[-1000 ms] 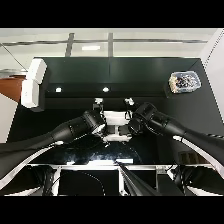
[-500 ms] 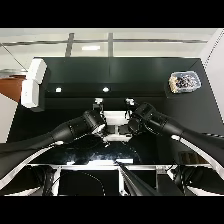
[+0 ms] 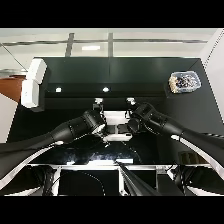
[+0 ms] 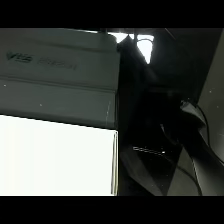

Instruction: Fold the box and place the chain.

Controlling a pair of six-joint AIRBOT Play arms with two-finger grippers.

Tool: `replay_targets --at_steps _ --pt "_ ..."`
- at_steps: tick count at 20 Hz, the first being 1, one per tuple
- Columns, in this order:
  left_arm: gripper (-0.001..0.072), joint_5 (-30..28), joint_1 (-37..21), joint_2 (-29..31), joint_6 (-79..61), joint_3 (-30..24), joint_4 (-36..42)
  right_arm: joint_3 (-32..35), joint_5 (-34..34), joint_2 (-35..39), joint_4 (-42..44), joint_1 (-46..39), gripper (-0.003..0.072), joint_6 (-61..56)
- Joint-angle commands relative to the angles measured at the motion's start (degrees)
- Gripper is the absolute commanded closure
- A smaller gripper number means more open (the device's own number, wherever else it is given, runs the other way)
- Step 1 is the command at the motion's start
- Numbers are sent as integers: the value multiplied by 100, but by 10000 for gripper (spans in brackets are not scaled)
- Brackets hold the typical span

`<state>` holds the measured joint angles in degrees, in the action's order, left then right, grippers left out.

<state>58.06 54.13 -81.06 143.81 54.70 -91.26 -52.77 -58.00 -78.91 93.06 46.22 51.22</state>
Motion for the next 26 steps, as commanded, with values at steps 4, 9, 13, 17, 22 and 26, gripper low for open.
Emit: replay_targets --at_steps 4,9,13,17,22,26 --pt "678 0 0 0 0 2 0 -7 -50 -70 37 2 660 -17" --pt "678 0 0 0 0 2 0 -7 -48 -70 35 2 659 2" --pt "678 0 0 0 0 2 0 -7 -81 -63 35 2 572 4" --pt "678 -2 0 0 0 2 0 -7 -350 -63 -11 -2 268 46" --pt "678 2 0 0 0 2 2 -7 -352 -63 -9 -2 269 46" --pt "678 0 0 0 0 2 2 -7 -282 -63 -11 -4 270 37"
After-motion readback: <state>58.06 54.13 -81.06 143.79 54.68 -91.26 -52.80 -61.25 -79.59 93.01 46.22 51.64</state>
